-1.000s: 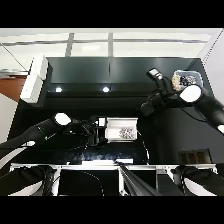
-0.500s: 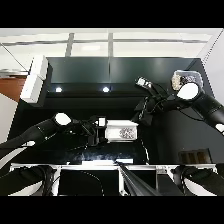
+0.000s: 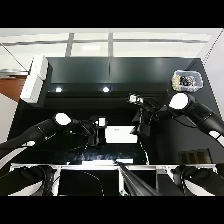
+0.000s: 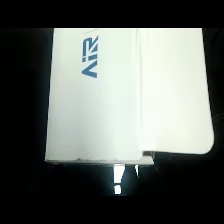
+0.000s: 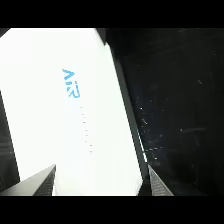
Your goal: Fold the box and place the chain.
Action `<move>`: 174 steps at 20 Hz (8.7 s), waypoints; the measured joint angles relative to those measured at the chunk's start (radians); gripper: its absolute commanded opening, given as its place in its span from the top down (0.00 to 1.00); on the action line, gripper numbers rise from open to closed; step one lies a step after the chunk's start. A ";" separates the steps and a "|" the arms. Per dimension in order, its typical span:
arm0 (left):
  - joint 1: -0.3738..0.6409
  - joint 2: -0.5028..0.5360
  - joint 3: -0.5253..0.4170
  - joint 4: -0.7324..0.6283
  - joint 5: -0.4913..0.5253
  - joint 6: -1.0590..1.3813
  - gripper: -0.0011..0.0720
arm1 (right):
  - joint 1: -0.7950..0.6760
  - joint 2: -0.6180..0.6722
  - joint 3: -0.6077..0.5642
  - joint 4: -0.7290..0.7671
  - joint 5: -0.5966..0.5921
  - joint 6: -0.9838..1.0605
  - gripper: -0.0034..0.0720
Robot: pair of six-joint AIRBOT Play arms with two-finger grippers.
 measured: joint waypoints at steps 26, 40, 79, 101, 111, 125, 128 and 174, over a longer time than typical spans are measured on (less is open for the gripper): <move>0.000 0.000 0.000 0.000 0.001 -0.002 0.30 | 0.082 0.072 -0.086 -0.029 -0.145 0.061 0.25; 0.000 0.000 0.000 0.000 0.001 0.001 0.30 | 0.084 0.072 -0.086 -0.031 -0.141 0.061 0.45; 0.000 0.000 0.000 0.000 -0.001 -0.001 0.30 | 0.084 0.067 -0.102 -0.039 -0.137 0.061 0.33; 0.000 0.000 0.000 0.000 0.000 0.002 0.30 | 0.084 0.045 -0.100 -0.068 -0.110 0.105 0.29; 0.000 -0.001 0.000 0.000 0.000 -0.002 0.30 | 0.084 0.093 -0.073 -0.080 -0.092 0.156 0.29; 0.000 -0.001 0.000 0.000 0.000 0.001 0.30 | -0.005 0.108 -0.115 0.269 0.018 0.603 0.90; 0.000 -0.001 0.000 0.000 0.000 0.001 0.30 | -0.006 0.108 -0.190 0.398 -0.058 0.638 0.90; -0.111 0.016 0.257 0.295 -0.089 -0.576 0.01 | -0.380 0.220 -0.127 0.193 -0.094 0.625 0.90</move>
